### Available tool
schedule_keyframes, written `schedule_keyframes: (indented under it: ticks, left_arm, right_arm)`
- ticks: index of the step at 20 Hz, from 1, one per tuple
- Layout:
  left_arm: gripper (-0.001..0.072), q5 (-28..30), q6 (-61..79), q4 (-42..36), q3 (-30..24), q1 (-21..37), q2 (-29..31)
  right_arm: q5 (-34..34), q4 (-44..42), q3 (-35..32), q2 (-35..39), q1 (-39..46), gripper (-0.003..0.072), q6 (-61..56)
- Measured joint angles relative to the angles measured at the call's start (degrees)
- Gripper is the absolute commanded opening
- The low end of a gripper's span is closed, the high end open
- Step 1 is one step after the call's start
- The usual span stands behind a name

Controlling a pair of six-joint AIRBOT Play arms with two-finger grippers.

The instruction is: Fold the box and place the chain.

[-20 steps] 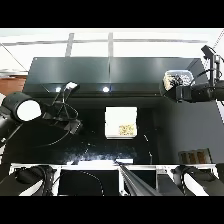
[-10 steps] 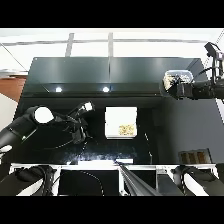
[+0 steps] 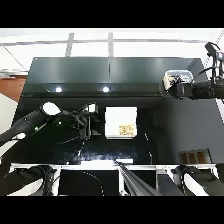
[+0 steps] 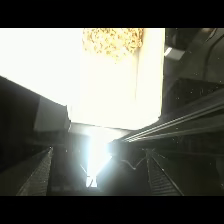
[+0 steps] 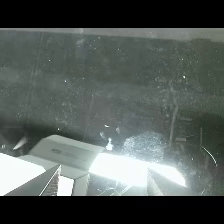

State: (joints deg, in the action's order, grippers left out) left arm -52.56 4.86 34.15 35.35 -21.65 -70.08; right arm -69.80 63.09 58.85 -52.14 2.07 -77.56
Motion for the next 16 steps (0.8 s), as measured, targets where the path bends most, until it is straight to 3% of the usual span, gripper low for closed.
schedule_keyframes:
  ticks: [16]
  left_arm:
    - [0.0706,1.1,4.9,-3.9,0.3,-3.7,-5.0]
  right_arm:
    - [0.1,0.0,0.0,0.0,0.0,0.0602,0.0]
